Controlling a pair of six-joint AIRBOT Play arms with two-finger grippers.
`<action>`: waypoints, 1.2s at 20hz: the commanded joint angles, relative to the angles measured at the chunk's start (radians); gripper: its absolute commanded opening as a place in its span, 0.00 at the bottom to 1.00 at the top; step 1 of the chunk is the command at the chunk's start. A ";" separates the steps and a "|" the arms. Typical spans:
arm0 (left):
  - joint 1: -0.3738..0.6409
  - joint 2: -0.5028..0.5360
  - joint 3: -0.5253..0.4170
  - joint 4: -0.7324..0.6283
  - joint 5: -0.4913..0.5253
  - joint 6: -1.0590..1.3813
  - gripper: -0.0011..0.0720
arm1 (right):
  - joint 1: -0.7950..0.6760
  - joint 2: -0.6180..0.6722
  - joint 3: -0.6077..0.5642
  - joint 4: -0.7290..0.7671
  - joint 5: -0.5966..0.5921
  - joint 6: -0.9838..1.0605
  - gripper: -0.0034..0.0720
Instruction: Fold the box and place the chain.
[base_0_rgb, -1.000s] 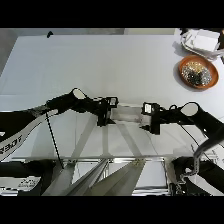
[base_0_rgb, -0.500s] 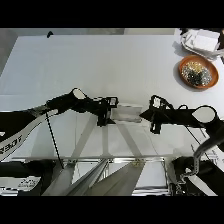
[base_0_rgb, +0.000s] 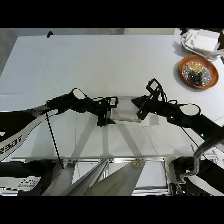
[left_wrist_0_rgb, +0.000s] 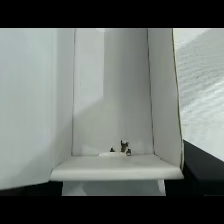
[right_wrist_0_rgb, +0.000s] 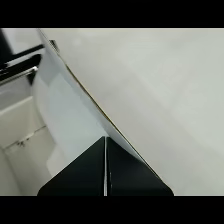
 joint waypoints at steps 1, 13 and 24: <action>0.001 0.001 0.000 0.001 -0.003 0.003 0.48 | 0.007 -0.090 0.000 0.080 -0.081 0.047 0.06; 0.001 0.002 0.000 0.000 0.027 0.003 0.47 | 0.007 -0.124 0.025 0.006 -0.020 0.131 0.06; 0.001 0.002 0.000 -0.094 0.061 0.002 0.46 | -0.071 0.023 0.077 -0.295 0.396 0.137 0.06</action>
